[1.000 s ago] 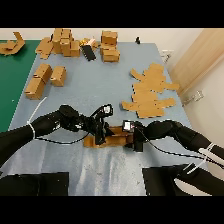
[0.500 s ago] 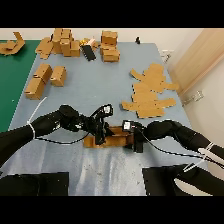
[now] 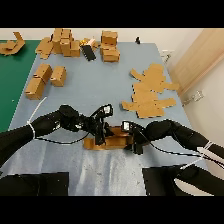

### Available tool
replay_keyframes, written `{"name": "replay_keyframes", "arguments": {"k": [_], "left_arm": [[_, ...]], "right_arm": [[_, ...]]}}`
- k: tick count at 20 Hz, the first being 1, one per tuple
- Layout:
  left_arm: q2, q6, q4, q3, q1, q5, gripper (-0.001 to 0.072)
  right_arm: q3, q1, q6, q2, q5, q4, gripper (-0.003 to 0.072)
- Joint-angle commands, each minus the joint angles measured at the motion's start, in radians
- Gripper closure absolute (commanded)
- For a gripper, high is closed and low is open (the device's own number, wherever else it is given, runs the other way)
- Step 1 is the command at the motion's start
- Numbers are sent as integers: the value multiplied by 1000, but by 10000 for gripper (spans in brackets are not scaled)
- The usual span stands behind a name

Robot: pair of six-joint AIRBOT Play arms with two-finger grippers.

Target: Fold the box.

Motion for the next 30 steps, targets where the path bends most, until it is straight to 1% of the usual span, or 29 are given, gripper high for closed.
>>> {"name": "replay_keyframes", "arguments": {"k": [1,14,23,24,25,26,30], "left_arm": [[0,0,0,1,0,2,696],[0,0,0,1,0,2,696],[0,0,0,1,0,2,696],[0,0,0,1,0,2,696],[0,0,0,1,0,2,696],[0,0,0,1,0,2,696],[0,0,0,1,0,2,696]], "right_arm": [[-1,1,0,-1,-19,2,122],[-2,1,0,-1,-15,-8,128],[-2,1,-52,-13,4,-28,129],[-2,1,-52,-17,4,-28,143],[-2,2,-52,-18,3,-28,223],[-1,4,-52,-18,4,-29,236],[-1,9,-52,-18,3,-31,236]]}}
